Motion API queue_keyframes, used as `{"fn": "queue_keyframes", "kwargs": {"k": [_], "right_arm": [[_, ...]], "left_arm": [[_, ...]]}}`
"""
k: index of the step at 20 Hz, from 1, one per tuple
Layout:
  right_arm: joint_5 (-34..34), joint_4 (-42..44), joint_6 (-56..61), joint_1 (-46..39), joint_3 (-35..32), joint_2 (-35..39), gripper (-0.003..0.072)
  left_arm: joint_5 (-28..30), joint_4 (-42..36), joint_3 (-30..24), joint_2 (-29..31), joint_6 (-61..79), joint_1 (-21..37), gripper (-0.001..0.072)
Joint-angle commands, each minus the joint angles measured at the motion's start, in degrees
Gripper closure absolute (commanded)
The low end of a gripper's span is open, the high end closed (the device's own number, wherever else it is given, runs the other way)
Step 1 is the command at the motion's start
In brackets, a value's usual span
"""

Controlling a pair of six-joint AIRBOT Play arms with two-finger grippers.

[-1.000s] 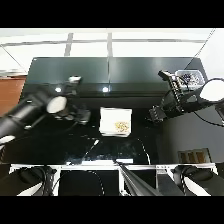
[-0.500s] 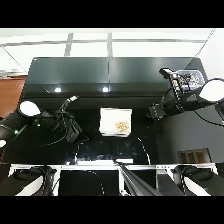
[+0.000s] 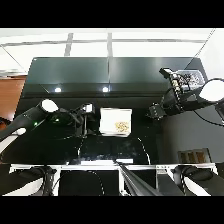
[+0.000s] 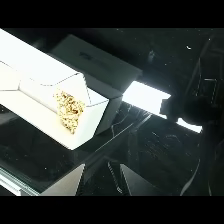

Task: Fold the box and place the chain.

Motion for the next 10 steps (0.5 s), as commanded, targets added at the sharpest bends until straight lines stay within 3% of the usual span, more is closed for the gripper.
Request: {"fn": "queue_keyframes", "kwargs": {"k": [1,10], "right_arm": [[0.0,0.0,0.0,0.0,0.0,0.0,0.0414],[-1.3,0.0,0.0,0.0,0.0,0.0,0.0414]], "left_arm": [[1.3,-2.3,2.7,-4.7,5.3,-1.0,-0.0005],[1.9,-5.2,2.7,-4.9,5.3,-1.8,-0.0005]]}}
